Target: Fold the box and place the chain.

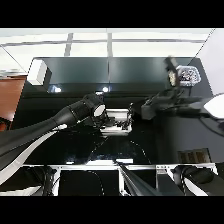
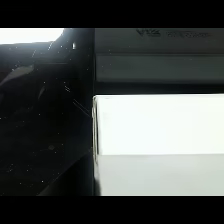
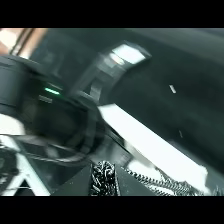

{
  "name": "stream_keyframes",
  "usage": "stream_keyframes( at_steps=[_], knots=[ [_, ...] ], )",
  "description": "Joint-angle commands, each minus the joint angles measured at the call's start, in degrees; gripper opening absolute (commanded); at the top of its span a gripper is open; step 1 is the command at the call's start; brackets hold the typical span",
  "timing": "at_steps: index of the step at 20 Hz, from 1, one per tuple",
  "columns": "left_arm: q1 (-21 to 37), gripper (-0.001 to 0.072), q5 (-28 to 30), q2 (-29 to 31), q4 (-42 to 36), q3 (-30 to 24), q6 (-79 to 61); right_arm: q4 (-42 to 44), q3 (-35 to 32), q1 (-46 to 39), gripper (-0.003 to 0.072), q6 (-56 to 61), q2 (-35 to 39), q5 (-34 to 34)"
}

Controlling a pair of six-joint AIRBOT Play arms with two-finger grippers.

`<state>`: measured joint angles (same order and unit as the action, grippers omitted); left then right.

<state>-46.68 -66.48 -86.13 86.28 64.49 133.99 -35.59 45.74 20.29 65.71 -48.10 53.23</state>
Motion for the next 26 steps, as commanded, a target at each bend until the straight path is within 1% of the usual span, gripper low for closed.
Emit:
stream_keyframes(
  at_steps=[1,2,3,4,5,6,8,9,10,12,13,14,15,17,18,19,20,21,22,23,26],
  knots=[
    [0.02,0.0030,-0.02,0.00,0.00,0.04,-0.02,-1.49,-6.16,4.90,0.0022,4.42,-2.29,-9.35],
    [0.02,0.0029,0.00,0.00,0.00,0.04,-0.02,-1.27,-6.16,5.79,0.0023,4.39,-3.56,-9.55],
    [0.02,0.0030,0.00,0.00,0.00,0.04,-0.02,-1.25,-6.16,6.43,0.0112,4.39,-4.33,-9.97],
    [0.02,0.0030,-0.02,0.00,0.00,0.04,-0.02,-1.36,-6.16,6.60,0.0434,4.39,-4.57,-10.21],
    [0.02,0.0030,-0.02,0.00,0.00,0.04,-0.02,-2.01,-5.97,6.05,0.0505,4.37,-4.50,-10.10],
    [0.02,0.0030,0.00,0.00,0.00,0.04,-0.02,-2.69,-5.60,4.50,0.0505,4.33,-4.39,-8.57],
    [0.02,0.0030,0.00,0.00,0.02,0.04,-0.02,-5.33,-5.09,-0.90,0.0505,4.11,-3.78,-3.04],
    [0.02,0.0029,0.00,0.00,0.02,0.04,-0.02,-8.22,-5.11,-4.02,0.0484,4.07,-3.45,0.11],
    [0.02,0.0030,0.00,0.00,0.00,0.04,-0.02,-12.22,-5.11,-7.04,0.0478,3.80,-3.39,3.06],
    [0.02,0.0030,-0.02,0.00,0.00,0.04,-0.02,-18.53,-6.05,-10.51,0.0480,-1.31,-3.39,5.33],
    [0.02,0.0030,0.00,0.00,0.00,0.04,-0.02,-19.56,-7.34,-11.04,0.0510,-7.48,-3.41,4.94],
    [0.02,0.0030,0.00,0.00,0.00,0.04,-0.02,-19.50,-9.03,-10.99,0.0645,-14.10,-3.43,3.34],
    [0.02,0.0030,0.00,0.00,0.00,0.04,-0.02,-18.99,-10.86,-10.60,0.0659,-19.63,-3.48,1.03],
    [0.02,0.0030,0.00,0.00,0.00,0.04,-0.02,-18.43,-15.17,-9.05,0.0658,-32.28,-3.65,-5.88],
    [0.02,0.0030,0.00,0.00,0.00,0.04,-0.02,-18.36,-17.42,-7.80,0.0658,-40.54,-3.72,-9.77],
    [0.02,0.0030,0.00,0.00,0.00,0.04,-0.02,-17.46,-18.64,-6.71,0.0656,-48.63,-4.44,-11.28],
    [0.02,0.0030,0.00,0.00,0.00,0.04,-0.02,-13.66,-18.71,-6.60,0.0656,-52.72,-6.45,-11.23],
    [0.02,0.0030,0.00,0.00,0.02,0.04,-0.02,-7.87,-18.71,-6.58,0.0656,-58.80,-8.87,-11.02],
    [0.02,0.0030,0.00,0.00,0.02,0.04,-0.02,-1.73,-18.69,-6.56,0.0656,-69.02,-11.56,-11.04],
    [0.04,0.0030,0.00,0.00,0.02,0.04,-0.02,2.14,-18.23,-6.56,0.0656,-76.63,-14.19,-10.69],
    [0.02,0.0029,0.02,0.00,0.02,0.04,-0.02,2.80,-15.98,-5.92,0.0655,-81.59,-20.74,-11.17]
  ],
)
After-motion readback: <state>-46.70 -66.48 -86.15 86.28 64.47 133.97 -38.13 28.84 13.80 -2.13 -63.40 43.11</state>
